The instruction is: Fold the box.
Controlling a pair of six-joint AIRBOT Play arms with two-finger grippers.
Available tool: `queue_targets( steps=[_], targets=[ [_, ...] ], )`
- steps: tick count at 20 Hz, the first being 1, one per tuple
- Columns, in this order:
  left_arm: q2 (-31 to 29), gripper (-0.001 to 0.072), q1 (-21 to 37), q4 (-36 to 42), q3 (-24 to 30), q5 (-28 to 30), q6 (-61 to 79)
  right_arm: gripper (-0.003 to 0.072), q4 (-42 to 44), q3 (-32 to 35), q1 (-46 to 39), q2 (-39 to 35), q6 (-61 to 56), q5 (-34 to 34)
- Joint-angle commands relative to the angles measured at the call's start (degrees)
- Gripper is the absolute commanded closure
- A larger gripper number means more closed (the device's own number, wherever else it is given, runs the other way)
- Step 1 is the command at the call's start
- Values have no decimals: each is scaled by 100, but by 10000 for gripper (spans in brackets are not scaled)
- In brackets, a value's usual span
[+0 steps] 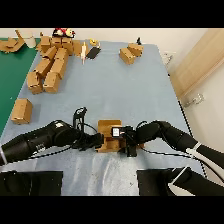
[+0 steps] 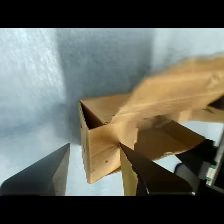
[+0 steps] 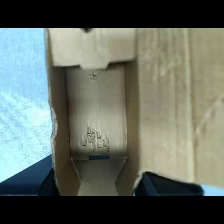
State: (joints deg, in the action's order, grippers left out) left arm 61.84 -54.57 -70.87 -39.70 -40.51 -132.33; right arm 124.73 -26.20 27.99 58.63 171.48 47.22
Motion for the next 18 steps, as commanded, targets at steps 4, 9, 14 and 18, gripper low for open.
queue_targets(
  steps=[4, 9, 14, 18],
  targets=[
    [520, 226, -409, -1014, -627, -870, -953, 152, -2, 2, -2, -2, -2, 0],
    [931, 226, -765, -1665, -1158, -1366, -1473, 152, -2, 2, -2, -2, -2, -2],
    [1429, 226, -964, -1749, -1720, -1421, -1456, 152, -2, 2, -2, -2, -2, -2],
    [1635, 226, -1008, -1742, -1749, -1567, -1467, 151, -2, 2, -2, -2, -2, -2]
  ],
)
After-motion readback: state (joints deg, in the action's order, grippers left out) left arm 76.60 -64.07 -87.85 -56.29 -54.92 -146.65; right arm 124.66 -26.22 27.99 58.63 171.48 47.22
